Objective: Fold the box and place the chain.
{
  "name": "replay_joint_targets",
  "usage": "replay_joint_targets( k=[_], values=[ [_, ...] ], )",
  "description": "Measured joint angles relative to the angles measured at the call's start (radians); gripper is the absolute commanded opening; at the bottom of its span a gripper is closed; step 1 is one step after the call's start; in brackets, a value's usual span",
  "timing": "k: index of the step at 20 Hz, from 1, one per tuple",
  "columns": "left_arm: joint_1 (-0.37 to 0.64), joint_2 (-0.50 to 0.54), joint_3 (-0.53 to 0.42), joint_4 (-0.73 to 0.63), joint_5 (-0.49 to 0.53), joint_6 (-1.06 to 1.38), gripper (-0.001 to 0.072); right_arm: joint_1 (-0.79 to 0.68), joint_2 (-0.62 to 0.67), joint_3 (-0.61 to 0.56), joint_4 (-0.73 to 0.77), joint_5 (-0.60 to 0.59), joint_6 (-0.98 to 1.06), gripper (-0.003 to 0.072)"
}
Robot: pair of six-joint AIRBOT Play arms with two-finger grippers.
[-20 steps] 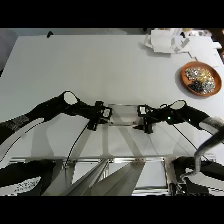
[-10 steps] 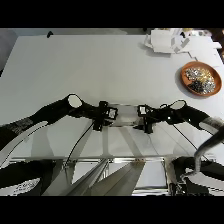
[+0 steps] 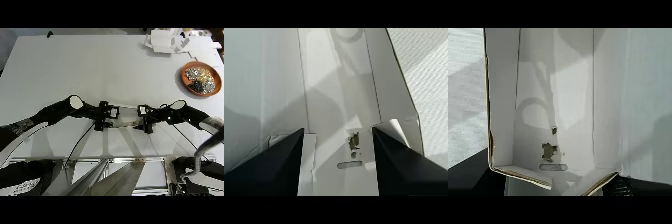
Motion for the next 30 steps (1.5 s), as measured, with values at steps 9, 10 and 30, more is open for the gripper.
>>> replay_joint_targets(
  k=[9, 10, 30],
  values=[
    [0.069, 0.183, 0.000, 0.164, -0.108, -0.381, 0.0004, 0.000, 0.000, 0.000, 0.000, 0.000, -0.001, 0.0297],
    [0.092, 0.217, 0.000, 0.174, -0.130, -0.436, 0.0004, 0.000, 0.000, 0.000, 0.000, 0.000, -0.001, 0.0297],
    [0.334, 0.054, -0.083, 0.146, -0.205, -1.415, 0.0005, 0.000, 0.000, 0.000, 0.000, 0.000, 0.000, 0.0297]
  ],
)
